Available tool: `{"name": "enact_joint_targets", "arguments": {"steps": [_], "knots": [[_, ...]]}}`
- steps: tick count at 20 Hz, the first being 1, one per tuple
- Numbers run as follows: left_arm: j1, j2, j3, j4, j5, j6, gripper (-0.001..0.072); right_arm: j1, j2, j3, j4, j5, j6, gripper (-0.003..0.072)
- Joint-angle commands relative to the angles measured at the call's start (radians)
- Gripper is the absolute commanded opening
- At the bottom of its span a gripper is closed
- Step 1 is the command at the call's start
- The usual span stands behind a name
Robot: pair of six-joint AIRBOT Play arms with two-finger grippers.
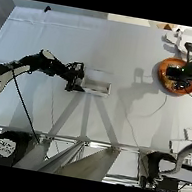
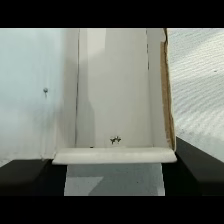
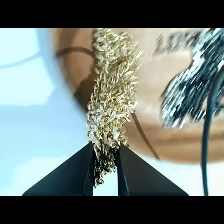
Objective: Fold the box and place the chain.
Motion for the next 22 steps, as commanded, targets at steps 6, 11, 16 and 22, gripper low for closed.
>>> {"name": "enact_joint_targets", "arguments": {"steps": [6,11,16,22], "knots": [[0.0,0.0,0.0,0.0,0.0,0.0,0.0324,0.169,0.335,-0.243,0.004,0.029,-0.04,0.0004],[0.0,0.0,0.0,0.0,0.0,0.0,0.0324,0.331,0.36,-0.244,0.021,0.022,-0.002,0.0004],[0.0,0.0,0.0,0.0,0.0,0.0,0.0324,0.493,0.341,-0.244,0.021,-0.058,0.096,0.0004],[0.0,0.0,0.0,0.0,0.0,0.0,0.0324,0.647,0.311,-0.244,0.022,-0.163,0.154,0.0005]]}}
